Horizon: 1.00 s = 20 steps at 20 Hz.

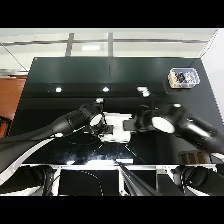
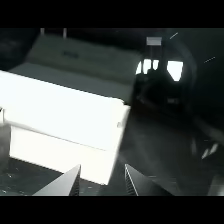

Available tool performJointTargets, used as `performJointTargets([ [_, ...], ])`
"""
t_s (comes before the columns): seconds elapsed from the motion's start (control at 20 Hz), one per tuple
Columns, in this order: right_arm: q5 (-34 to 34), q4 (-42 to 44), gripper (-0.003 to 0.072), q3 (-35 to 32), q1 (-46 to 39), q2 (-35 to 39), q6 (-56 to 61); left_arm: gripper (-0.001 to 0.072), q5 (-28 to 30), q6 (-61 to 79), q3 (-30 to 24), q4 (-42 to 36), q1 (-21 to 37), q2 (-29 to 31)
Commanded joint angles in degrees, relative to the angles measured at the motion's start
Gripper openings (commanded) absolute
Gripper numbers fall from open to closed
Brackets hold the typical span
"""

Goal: Fold the box and place the chain.

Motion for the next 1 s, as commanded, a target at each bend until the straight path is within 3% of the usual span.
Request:
performJointTargets([
  [0.0,8.72,-15.5,0.0326,0.02,-1.6,9.44,-3.54,0.003,0.02,0.0,0.02,-0.02,0.04,0.04],
  [0.15,10.14,-33.44,0.0326,-0.28,-6.23,11.82,-3.54,0.003,0.02,0.02,0.02,-0.02,0.04,0.04],
  [0.25,-0.98,-35.98,0.0327,-2.32,-13.73,11.78,-3.58,0.003,0.04,0.02,0.02,0.04,0.04,0.04],
  [0.35,-16.7,-35.56,0.0354,-5.55,-23.43,10.45,-2.05,0.003,0.07,0.02,0.02,0.13,0.07,0.04],
  [0.4,-23.63,-34.12,0.068,-6.6,-28.83,8.39,-1.03,0.003,0.07,0.02,0.02,0.48,0.07,0.04],
  [0.5,-33.09,-25.16,0.072,-6.08,-38.56,1.66,-1.44,0.003,0.02,0.02,0.02,1.25,0.11,0.04],
  [0.6,-36.83,-10.84,0.072,-0.83,-45.57,-5.99,-4.74,0.003,0.02,0.04,0.02,1.27,0.09,0.04],
  [0.7,-33.7,-3.06,0.072,7.98,-49.03,-13.7,-6.82,0.003,0.0,0.04,0.02,1.27,0.09,0.04],
  [0.95,-4.39,-0.37,0.0717,38.75,-52.87,-35.17,-3.85,0.003,0.0,0.04,0.02,1.25,0.09,0.04],
])
